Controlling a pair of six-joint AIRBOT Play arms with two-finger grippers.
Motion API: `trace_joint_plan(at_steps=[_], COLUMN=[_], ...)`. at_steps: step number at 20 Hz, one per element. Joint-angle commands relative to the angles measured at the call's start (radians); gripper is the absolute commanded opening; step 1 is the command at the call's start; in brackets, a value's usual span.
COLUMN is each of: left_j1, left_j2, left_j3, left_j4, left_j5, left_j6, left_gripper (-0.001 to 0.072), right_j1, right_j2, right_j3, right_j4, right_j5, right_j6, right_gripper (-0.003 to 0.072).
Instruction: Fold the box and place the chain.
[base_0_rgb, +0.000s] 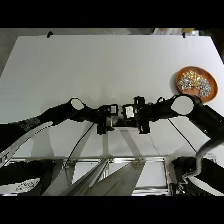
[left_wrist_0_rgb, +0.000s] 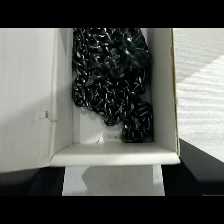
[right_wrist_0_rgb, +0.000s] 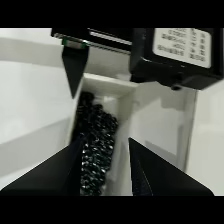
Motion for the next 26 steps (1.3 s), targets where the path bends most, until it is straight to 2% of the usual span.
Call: trace_joint_plan(at_steps=[1,5,8,10,15,17,20,22,26], left_j1=[0.0,0.0,0.0,0.0,0.0,0.0,0.0,0.0,0.0], left_j2=[0.0,0.0,0.0,0.0,0.0,0.0,0.0,0.0,0.0], left_j3=[0.0,0.0,0.0,0.0,0.0,0.0,0.0,0.0,0.0], left_j4=[0.0,0.0,0.0,0.0,0.0,0.0,0.0,0.0,0.0], left_j5=[0.0,0.0,0.0,0.0,0.0,0.0,0.0,0.0,0.0], left_j6=[0.0,0.0,0.0,0.0,0.0,0.0,0.0,0.0,0.0], left_gripper=[0.0362,0.0362,0.0362,0.0362,0.0362,0.0362,0.0362,0.0362,0.0362], right_j1=[-0.053,-0.244,-0.397,-0.457,-0.47,-0.47,-0.47,-0.47,-0.47], right_j2=[0.035,0.095,0.074,0.025,-0.151,-0.203,-0.256,-0.28,-0.296], right_j3=[0.001,0.001,0.001,0.001,0.001,0.001,0.001,0.001,0.001], right_j4=[-0.051,-0.172,-0.332,-0.359,-0.499,-0.509,-0.508,-0.508,-0.5], right_j5=[-0.035,-0.009,-0.003,-0.002,-0.014,-0.018,-0.063,-0.086,-0.121], right_j6=[0.0,0.0,-0.001,-0.001,0.0,-0.005,-0.005,-0.005,-0.005], right_gripper=[0.0317,0.0294,0.0294,0.0293,0.029,0.0289,0.0284,0.0221,0.022])
